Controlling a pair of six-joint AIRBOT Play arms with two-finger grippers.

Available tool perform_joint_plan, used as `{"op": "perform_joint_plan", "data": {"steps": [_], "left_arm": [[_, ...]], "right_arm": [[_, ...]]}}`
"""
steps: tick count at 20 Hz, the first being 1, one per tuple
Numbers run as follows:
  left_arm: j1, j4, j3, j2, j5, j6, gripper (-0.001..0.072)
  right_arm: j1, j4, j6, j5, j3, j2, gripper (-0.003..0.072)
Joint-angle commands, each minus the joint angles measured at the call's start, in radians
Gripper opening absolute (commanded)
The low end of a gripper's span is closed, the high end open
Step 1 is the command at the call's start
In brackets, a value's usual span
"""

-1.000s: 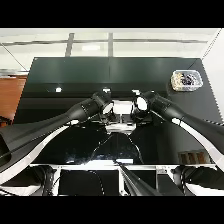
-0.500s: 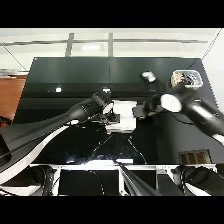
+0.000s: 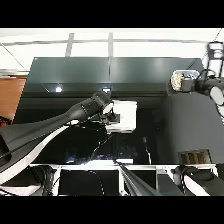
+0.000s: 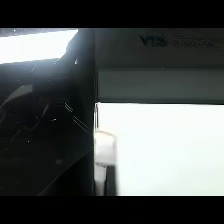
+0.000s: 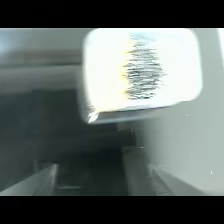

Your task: Fold the box and place the chain.

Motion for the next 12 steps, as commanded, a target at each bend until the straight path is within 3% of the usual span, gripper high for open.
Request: {"op": "perform_joint_plan", "data": {"steps": [1, 3, 4, 9, 12], "left_arm": [[0.0, 0.0, 0.0, 0.0, 0.003, 0.0, 0.0032], [0.0, 0.0, 0.0, 0.0, 0.003, 0.0, 0.0032], [0.0, 0.0, 0.0, 0.0, 0.003, 0.0, 0.0032], [0.0, -0.001, 0.0, 0.0, 0.005, 0.0, 0.0032], [0.0, -0.001, 0.0, 0.0, 0.005, 0.0, 0.0032]], "right_arm": [[-0.276, 0.301, -0.034, -0.135, -0.018, -0.156, 0.0694], [-0.328, 0.54, -0.122, -0.053, 0.063, -0.296, 0.0653], [-0.333, 0.592, -0.123, 0.014, 0.143, -0.372, 0.0652], [-0.323, 0.615, -0.016, 0.214, 0.584, -0.664, 0.0653], [-0.325, 0.638, 0.155, 0.269, 0.675, -0.75, 0.0652]]}}
